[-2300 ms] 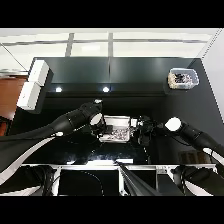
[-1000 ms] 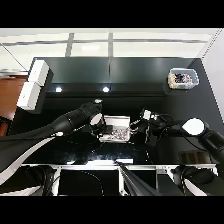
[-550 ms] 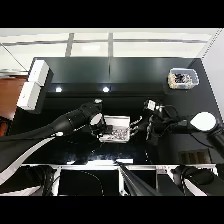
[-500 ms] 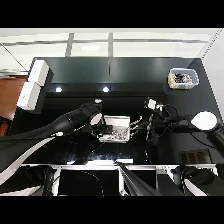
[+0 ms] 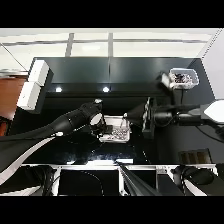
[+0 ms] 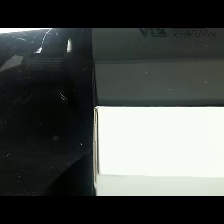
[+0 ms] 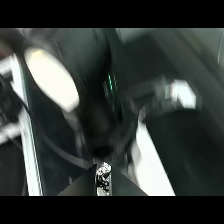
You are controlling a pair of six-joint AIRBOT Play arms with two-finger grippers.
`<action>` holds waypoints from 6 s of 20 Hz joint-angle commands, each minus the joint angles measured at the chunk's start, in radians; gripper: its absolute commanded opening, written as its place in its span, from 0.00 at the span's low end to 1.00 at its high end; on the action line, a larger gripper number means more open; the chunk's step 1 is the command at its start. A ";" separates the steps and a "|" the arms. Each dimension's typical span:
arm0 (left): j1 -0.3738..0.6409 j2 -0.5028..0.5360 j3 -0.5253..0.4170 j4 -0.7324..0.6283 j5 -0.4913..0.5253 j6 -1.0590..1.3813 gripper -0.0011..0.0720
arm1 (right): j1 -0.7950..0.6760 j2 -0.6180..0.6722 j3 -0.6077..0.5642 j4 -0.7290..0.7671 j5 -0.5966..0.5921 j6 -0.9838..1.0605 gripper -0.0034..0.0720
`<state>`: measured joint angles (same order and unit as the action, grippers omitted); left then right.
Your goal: Fold the box and place the chain.
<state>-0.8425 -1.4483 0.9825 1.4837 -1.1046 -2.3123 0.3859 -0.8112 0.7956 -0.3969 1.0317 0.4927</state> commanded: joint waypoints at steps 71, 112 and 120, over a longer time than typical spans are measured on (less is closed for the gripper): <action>0.000 0.000 0.000 -0.003 -0.004 0.000 0.05 | -0.074 -0.098 -0.316 -0.291 -0.382 -0.313 0.09; 0.003 0.000 0.000 -0.004 0.048 -0.078 0.05 | -0.402 0.027 0.024 -0.399 0.210 0.327 0.85; 0.003 0.000 0.025 -0.023 0.021 -0.076 0.30 | -0.402 0.027 0.024 -0.397 0.202 0.327 0.85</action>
<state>-0.8402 -1.4502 0.9897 1.4769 -1.0477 -2.3890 -0.0162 -0.7845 0.8196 -0.7959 1.2373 0.8192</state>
